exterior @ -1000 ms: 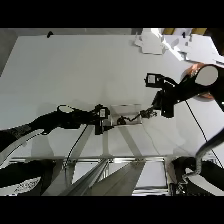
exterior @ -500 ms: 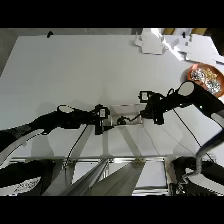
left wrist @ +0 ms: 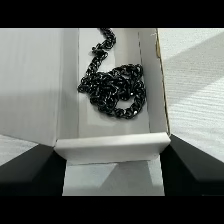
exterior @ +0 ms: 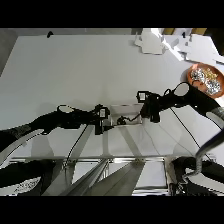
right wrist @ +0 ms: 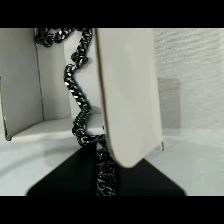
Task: Fold the box and place the chain.
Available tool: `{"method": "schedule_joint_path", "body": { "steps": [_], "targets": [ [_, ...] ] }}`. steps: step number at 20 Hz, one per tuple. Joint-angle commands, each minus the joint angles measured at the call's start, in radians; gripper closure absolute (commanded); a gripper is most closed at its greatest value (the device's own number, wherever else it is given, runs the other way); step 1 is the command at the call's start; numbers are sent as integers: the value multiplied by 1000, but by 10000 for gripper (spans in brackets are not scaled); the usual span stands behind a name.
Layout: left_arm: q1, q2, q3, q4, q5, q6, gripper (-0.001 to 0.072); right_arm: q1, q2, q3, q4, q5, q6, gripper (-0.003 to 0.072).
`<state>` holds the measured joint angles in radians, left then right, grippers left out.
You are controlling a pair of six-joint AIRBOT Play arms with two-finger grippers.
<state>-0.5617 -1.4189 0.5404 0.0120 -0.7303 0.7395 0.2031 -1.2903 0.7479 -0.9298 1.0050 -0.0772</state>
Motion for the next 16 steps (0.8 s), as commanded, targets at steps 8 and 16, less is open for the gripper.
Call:
{"method": "schedule_joint_path", "body": {
  "steps": [8,16],
  "targets": [
    [-1,0,0,0,0,0,680,1,134,0,-252,8,211,670],
    [-1,0,0,0,0,0,680,2,414,222,-344,327,386,670]
  ]
}}
